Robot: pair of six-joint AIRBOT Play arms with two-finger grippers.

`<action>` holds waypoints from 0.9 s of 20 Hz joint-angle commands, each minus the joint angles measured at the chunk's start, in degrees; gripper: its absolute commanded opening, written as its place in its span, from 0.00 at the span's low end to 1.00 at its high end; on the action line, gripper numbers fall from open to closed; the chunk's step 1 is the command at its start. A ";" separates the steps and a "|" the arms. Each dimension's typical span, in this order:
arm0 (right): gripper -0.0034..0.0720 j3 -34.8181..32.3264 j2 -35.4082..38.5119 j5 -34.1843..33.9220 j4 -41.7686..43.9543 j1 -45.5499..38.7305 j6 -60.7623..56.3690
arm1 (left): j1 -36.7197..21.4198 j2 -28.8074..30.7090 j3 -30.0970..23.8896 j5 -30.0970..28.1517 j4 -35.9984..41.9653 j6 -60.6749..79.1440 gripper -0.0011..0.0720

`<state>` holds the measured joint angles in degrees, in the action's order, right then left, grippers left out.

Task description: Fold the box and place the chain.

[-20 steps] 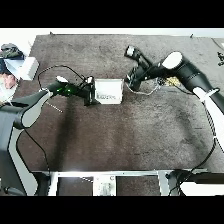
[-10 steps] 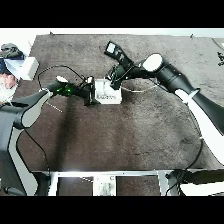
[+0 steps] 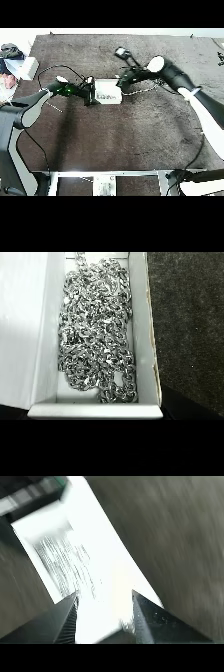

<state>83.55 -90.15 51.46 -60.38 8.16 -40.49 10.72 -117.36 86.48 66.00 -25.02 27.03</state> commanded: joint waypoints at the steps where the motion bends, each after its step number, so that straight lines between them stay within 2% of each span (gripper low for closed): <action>1: 0.60 -8.20 7.58 1.66 -1.38 -8.90 -10.36 | 0.00 -0.02 0.02 0.00 -0.02 0.00 0.75; 4: 0.60 -21.09 13.99 -7.98 -1.36 -17.42 -22.43 | 0.00 -0.02 0.00 0.02 -0.02 0.00 0.75; 6: 0.60 -26.40 13.90 -15.93 -1.31 -21.18 -29.44 | 0.00 -0.02 0.02 0.00 -0.02 0.00 0.75; 7: 0.64 -27.74 12.94 -18.95 -0.90 -22.14 -31.01 | 0.00 -0.02 0.02 0.02 -0.02 0.00 0.75; 14: 0.61 -28.00 2.47 -35.45 8.26 -19.45 -31.36 | 0.00 -0.02 0.00 0.00 -0.02 0.00 0.75; 18: 0.61 -25.16 -2.43 -37.29 11.02 -19.06 -31.36 | 0.00 -0.02 0.00 0.00 -0.02 0.00 0.75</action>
<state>56.99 -89.19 17.52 -52.03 -11.27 -71.40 10.72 -117.36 86.48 66.02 -25.04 27.03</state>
